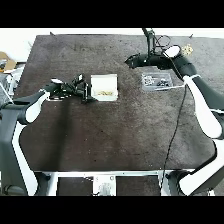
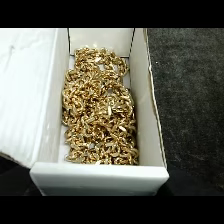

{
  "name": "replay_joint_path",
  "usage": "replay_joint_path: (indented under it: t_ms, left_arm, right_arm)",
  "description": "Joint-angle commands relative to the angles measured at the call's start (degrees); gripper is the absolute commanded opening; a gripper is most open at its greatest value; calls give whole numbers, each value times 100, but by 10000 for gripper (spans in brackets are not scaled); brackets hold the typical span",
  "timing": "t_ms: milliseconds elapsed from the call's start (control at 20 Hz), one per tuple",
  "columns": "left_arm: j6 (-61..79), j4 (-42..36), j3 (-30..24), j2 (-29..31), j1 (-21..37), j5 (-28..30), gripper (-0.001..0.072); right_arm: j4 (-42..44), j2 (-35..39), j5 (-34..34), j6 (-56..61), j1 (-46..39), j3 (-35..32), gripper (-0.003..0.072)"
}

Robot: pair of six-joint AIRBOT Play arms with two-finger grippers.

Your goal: Fold the box and place the chain.

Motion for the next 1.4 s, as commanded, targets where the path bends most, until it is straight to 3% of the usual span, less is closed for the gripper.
replay_joint_path:
  t_ms: [0, 100, 400, 600, 950, 1050, 1250, 1300, 1350]
  left_arm:
    - [2, 2, -2, -4, 2, 2, 281]
    - [2, 2, -2, -4, 2, 2, 281]
    - [0, 2, -2, -4, 2, 0, 282]
    - [2, 2, -2, -4, 2, 2, 281]
    - [0, 2, -2, -4, 2, 0, 282]
    - [2, 2, -2, -4, 2, 0, 281]
    - [2, 2, -2, -4, 2, 2, 282]
    - [0, 2, -2, -4, 2, 2, 282]
    - [0, 2, -2, -4, 2, 0, 281]
  right_arm:
    - [1058, -868, 986, -1185, -114, 575, 134]
    - [1493, -1032, 1139, -1517, -114, 575, 1]
    - [1482, -1038, 1659, -2225, 76, 573, 3]
    - [1250, -841, 1589, -2636, 372, 229, 2]
    - [1248, 254, 796, -3963, 595, -1569, 3]
    - [1274, 339, 579, -4409, 686, -1858, 263]
    - [1364, 341, 612, -4741, 734, -1893, 284]
    - [1403, 341, 612, -4819, 734, -1893, 367]
    - [1401, 341, 649, -4940, 745, -1893, 383]
